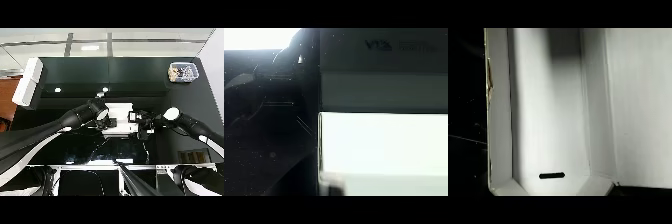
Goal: Fold the box and place the chain.
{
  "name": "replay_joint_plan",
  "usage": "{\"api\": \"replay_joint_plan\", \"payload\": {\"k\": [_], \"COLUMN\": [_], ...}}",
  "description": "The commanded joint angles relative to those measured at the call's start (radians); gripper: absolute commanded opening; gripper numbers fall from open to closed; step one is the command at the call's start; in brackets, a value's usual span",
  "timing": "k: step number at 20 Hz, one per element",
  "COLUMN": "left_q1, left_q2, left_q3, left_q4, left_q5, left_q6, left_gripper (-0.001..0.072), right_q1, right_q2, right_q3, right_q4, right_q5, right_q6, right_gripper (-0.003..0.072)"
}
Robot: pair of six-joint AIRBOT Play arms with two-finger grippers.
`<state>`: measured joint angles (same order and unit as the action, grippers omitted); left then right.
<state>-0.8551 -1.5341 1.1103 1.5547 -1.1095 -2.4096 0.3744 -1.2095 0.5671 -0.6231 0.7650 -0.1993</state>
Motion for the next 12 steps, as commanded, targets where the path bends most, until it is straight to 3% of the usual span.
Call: {"api": "replay_joint_plan", "payload": {"k": [1,5,7,9,10,12], "left_q1": [-0.001,-0.001,-0.001,-0.001,-0.001,-0.001], "left_q2": [0.0,0.0,0.0,0.0,0.0,0.0], "left_q3": [0.001,0.001,0.001,0.001,0.001,0.001], "left_q4": [-0.001,-0.001,-0.003,-0.003,-0.003,-0.003], "left_q5": [-0.002,-0.003,-0.003,-0.003,-0.003,-0.003], "left_q6": [0.001,0.001,0.001,0.001,0.001,0.001], "left_gripper": [0.0026,0.0026,0.0026,0.0026,0.0027,0.0027], "right_q1": [-0.001,-0.006,-0.006,-0.006,-0.004,0.004], "right_q2": [0.08,0.089,0.089,0.087,0.084,0.068], "right_q3": [0.001,0.001,0.001,0.001,0.001,0.001], "right_q4": [-0.165,-0.198,-0.197,-0.171,-0.138,-0.043], "right_q5": [0.017,0.005,-0.002,-0.006,-0.009,-0.009], "right_q6": [0.062,0.061,0.058,0.044,0.045,0.045], "right_gripper": [0.0697,0.0695,0.0547,0.0227,0.0189,0.0187]}}
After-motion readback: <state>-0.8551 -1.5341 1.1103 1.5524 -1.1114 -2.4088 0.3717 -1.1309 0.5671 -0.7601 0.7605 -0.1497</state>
